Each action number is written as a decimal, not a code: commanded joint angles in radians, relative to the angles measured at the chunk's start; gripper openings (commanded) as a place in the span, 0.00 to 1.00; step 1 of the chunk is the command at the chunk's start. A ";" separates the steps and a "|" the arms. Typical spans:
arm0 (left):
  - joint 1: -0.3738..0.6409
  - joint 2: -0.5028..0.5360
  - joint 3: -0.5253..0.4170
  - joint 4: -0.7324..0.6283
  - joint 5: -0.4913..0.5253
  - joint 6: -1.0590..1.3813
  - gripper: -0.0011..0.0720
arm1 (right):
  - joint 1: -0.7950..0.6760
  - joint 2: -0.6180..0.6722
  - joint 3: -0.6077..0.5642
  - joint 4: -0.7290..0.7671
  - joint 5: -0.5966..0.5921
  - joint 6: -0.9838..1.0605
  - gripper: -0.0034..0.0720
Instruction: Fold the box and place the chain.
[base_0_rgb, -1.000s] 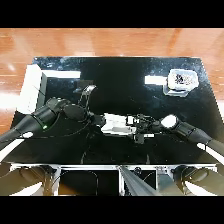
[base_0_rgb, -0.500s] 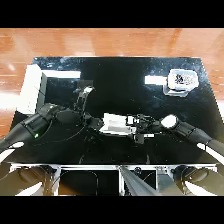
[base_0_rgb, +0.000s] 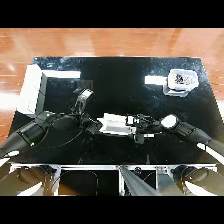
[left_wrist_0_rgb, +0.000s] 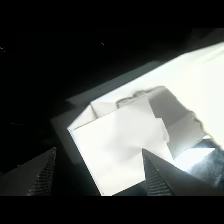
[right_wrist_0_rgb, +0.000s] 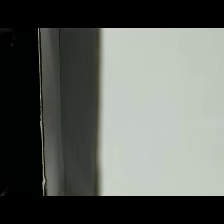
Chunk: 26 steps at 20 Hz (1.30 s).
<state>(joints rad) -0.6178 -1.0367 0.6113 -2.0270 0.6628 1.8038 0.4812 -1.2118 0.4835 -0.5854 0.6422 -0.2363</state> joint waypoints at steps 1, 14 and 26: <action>-0.001 -0.005 -0.009 -0.025 -0.040 0.008 0.87 | 0.001 0.000 0.000 0.000 0.000 0.000 0.83; -0.049 -0.026 -0.008 -0.158 -0.010 0.007 0.87 | 0.001 0.000 0.000 0.000 0.000 0.000 0.82; -0.082 -0.027 -0.008 -0.086 -0.106 -0.135 0.84 | 0.001 0.000 0.000 0.000 0.000 0.000 0.82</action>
<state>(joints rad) -0.6964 -1.0630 0.6025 -2.1513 0.5682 1.7367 0.4812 -1.2118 0.4835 -0.5850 0.6418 -0.2359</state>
